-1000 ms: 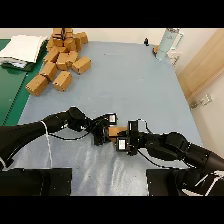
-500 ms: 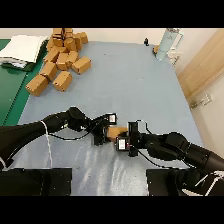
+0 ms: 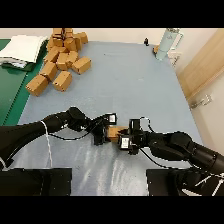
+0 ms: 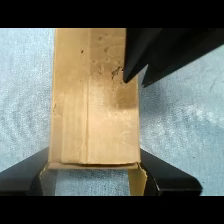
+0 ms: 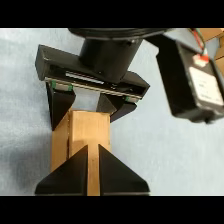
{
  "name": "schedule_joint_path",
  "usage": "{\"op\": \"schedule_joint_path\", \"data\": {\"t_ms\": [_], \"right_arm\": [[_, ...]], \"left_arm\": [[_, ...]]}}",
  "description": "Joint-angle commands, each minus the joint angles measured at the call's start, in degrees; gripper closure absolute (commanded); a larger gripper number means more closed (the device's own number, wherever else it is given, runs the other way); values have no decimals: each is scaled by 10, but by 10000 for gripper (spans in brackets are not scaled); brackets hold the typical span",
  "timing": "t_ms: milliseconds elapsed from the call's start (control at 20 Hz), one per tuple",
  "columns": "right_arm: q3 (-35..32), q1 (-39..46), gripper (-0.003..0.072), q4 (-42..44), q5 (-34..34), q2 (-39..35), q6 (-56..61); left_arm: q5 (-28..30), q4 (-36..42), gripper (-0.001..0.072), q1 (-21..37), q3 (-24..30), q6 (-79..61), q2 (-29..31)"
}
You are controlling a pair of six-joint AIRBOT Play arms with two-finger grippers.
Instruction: Fold the box.
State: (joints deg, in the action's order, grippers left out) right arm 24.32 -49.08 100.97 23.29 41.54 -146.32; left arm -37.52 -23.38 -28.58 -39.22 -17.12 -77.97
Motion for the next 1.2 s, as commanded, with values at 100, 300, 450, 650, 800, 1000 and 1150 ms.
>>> {"op": "schedule_joint_path", "data": {"t_ms": [100, 300, 450, 650, 800, 1000, 1150], "right_arm": [[0, 20, 680, -11, 48, -4, 13], [0, 19, 680, -8, 42, 16, 12], [0, 18, 680, -5, 31, 35, 12], [0, 15, 680, -4, 32, 42, 12], [-1, 14, 680, -2, 32, 52, 12], [-1, 14, 680, 2, 31, 59, 12], [0, 14, 680, -1, 32, 30, 13]], "left_arm": [[0, 0, 191, 0, 0, 0, 0], [0, 0, 191, 0, 0, 0, 0], [0, 0, 191, 0, 0, 0, 0], [0, 0, 191, 0, 0, 0, 0], [0, 0, 191, 0, 0, 0, 0], [0, 0, 192, 0, 0, 0, 0], [0, 0, 191, 0, 0, 0, 0]]}}
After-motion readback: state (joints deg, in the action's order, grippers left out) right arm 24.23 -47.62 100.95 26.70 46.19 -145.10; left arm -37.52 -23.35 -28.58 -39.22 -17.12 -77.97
